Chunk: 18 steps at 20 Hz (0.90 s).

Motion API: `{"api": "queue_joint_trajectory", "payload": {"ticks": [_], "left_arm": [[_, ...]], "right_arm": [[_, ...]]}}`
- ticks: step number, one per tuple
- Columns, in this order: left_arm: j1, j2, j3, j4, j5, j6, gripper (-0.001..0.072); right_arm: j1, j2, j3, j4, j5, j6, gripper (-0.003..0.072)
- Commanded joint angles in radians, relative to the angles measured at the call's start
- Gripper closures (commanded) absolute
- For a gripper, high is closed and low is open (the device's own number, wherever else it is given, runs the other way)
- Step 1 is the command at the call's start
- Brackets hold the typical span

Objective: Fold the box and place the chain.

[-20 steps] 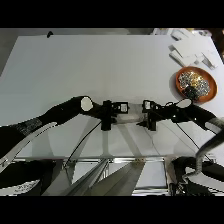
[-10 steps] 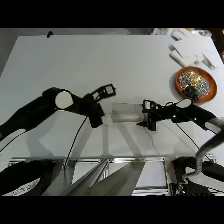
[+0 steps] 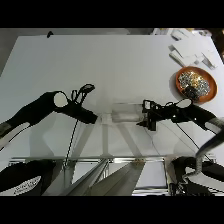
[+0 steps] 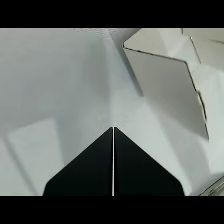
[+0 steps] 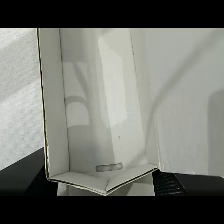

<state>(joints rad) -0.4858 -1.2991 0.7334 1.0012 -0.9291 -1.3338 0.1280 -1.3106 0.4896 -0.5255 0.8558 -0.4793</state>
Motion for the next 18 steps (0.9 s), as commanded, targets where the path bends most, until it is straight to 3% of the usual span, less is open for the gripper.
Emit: {"api": "queue_joint_trajectory", "payload": {"ticks": [1,9,18], "left_arm": [[0.011,-0.066,-0.019,-0.193,0.072,-0.039,0.0705],[0.011,-0.075,-0.019,-0.261,0.108,-0.058,0.0706],[0.02,-0.031,-0.019,-0.19,0.106,-0.086,0.0707]], "right_arm": [[0.0,0.001,0.001,0.0,0.0,0.0,0.0388],[0.0,0.001,0.001,0.0,0.0,0.0,0.0388],[0.0,0.001,0.001,0.0,0.0,0.0,0.0388]]}}
